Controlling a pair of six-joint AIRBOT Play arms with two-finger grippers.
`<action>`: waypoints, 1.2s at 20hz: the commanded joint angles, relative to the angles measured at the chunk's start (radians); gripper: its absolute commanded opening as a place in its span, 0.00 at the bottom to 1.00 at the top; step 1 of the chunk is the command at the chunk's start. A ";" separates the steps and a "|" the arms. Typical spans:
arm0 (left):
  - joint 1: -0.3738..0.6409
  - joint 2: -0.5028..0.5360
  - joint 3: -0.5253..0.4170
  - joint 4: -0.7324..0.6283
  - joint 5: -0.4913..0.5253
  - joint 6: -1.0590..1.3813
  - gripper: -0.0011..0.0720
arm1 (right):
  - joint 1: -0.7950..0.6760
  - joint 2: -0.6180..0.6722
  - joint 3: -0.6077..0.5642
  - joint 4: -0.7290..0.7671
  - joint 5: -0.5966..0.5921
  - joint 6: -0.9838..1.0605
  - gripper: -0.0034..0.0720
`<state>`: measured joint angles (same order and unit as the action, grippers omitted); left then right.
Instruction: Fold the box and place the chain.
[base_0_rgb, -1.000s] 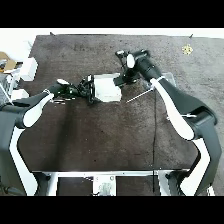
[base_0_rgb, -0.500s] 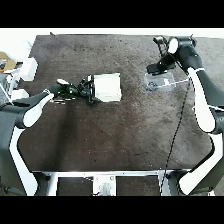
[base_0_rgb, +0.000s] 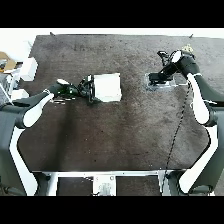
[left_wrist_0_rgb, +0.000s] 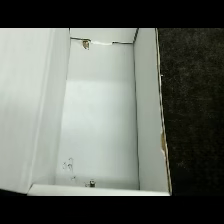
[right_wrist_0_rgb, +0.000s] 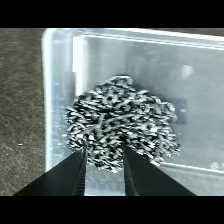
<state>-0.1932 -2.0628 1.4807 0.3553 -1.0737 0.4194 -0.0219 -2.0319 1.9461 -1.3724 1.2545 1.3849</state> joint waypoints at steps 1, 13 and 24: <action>0.000 0.000 0.000 0.000 0.000 0.000 0.49 | -0.001 -0.009 0.000 0.003 -0.005 -0.010 0.39; 0.000 0.000 0.000 0.000 0.000 0.000 0.49 | 0.000 0.076 0.018 0.005 0.018 -0.034 0.05; 0.000 0.000 0.000 0.000 0.000 0.000 0.49 | 0.003 -0.026 0.013 0.016 -0.036 -0.039 0.32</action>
<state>-0.1932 -2.0628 1.4807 0.3550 -1.0740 0.4194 -0.0196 -2.0285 1.9591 -1.3609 1.2449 1.3453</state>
